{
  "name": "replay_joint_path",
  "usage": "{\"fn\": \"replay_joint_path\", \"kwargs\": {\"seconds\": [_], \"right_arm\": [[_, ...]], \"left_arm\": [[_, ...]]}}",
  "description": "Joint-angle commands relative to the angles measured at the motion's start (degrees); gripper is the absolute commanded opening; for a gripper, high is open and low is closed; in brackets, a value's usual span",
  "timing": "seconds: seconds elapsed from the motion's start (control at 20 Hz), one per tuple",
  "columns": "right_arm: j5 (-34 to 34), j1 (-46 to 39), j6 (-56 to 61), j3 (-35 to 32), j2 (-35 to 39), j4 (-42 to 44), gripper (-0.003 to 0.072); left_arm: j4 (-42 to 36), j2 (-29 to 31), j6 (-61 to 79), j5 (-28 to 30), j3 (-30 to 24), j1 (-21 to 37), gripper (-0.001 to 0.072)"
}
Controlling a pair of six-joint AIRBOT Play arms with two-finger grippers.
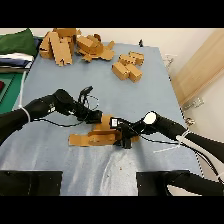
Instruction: Fold the box.
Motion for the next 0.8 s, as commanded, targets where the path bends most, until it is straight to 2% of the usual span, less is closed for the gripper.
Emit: {"fn": "replay_joint_path", "kwargs": {"seconds": [0.0, 0.25, 0.4, 0.5, 0.65, 0.75], "right_arm": [[0.0, 0.0, 0.0, 0.0, 0.0, 0.0, 0.041], [0.0, 0.0, 0.0, 0.0, 0.0, 0.0, 0.041], [0.0, -0.1, 0.0, 0.0, 0.0, 0.0, 0.041], [0.0, -0.1, 0.0, 0.0, 0.0, 0.0, 0.041], [0.0, -0.1, 0.0, 0.0, 0.0, 0.0, 0.041], [0.0, -0.1, 0.0, 0.0, 0.0, 0.0, 0.041]], "left_arm": [[0.4, -2.8, -0.8, -1.1, 0.5, -1.4, 0.0013], [0.4, -3.0, -1.0, -0.4, 0.5, -1.5, 0.0013], [-0.4, -2.8, 4.7, -0.6, 1.1, -0.4, 0.0014], [-3.3, -2.1, 15.6, -6.5, 3.0, 2.3, 0.0013], [-6.1, 1.4, 31.3, -19.2, 5.6, 8.9, 0.0013], [-4.5, 4.0, 37.0, -23.1, 5.6, 15.1, 0.0013]]}}
